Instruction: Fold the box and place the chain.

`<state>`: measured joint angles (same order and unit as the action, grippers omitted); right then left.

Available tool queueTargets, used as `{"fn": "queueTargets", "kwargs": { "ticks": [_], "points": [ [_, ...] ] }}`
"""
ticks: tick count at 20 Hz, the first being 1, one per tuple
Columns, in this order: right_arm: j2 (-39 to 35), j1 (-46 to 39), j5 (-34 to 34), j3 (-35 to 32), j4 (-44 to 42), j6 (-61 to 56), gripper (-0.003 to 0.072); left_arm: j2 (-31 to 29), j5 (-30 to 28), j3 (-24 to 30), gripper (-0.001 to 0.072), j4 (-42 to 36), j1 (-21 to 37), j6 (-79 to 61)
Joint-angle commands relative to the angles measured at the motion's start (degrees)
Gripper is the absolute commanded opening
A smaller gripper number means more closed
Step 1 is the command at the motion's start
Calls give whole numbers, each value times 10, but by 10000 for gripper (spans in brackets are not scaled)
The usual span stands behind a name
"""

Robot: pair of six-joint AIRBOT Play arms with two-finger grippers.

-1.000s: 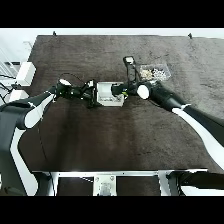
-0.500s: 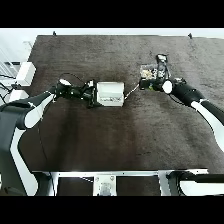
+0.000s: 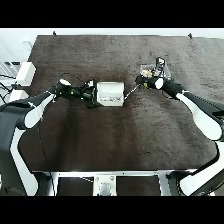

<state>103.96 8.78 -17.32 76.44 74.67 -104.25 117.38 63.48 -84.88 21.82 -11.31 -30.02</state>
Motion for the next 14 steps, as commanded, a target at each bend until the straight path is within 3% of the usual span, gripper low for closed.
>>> {"fn": "queueTargets", "kwargs": {
  "ticks": [1,3,7,11,14],
  "points": [
    [46,6,1,38,-25,-1,398,0,0,0,348,0,1,0],
    [51,-1,1,38,-12,-2,9,0,0,0,349,0,1,0],
    [-16,11,-24,26,-5,37,1,0,1,0,349,0,1,0],
    [-185,55,-99,16,5,90,1,0,0,0,349,0,1,0],
    [-311,104,-160,16,79,76,1,0,1,0,349,0,1,0]
  ]
}}
